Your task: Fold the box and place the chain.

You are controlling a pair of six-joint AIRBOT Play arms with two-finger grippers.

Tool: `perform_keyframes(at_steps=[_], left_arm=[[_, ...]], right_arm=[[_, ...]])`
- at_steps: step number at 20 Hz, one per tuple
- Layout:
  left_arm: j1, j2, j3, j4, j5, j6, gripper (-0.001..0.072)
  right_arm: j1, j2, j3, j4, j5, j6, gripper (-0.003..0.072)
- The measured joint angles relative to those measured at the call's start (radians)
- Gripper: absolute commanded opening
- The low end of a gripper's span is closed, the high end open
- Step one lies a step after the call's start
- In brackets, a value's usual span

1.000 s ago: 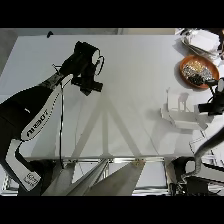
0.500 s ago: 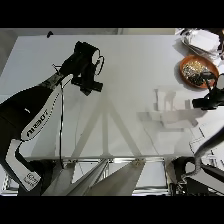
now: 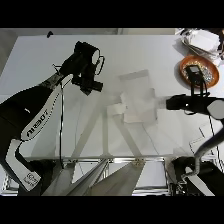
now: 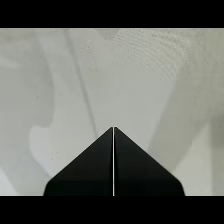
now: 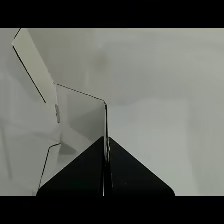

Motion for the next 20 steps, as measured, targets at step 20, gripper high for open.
perform_keyframes(at_steps=[20], left_arm=[[0.474,0.679,-0.435,-0.469,0.195,0.627,0.0010]], right_arm=[[0.233,0.035,-0.093,0.051,-0.164,0.106,0.0011]])
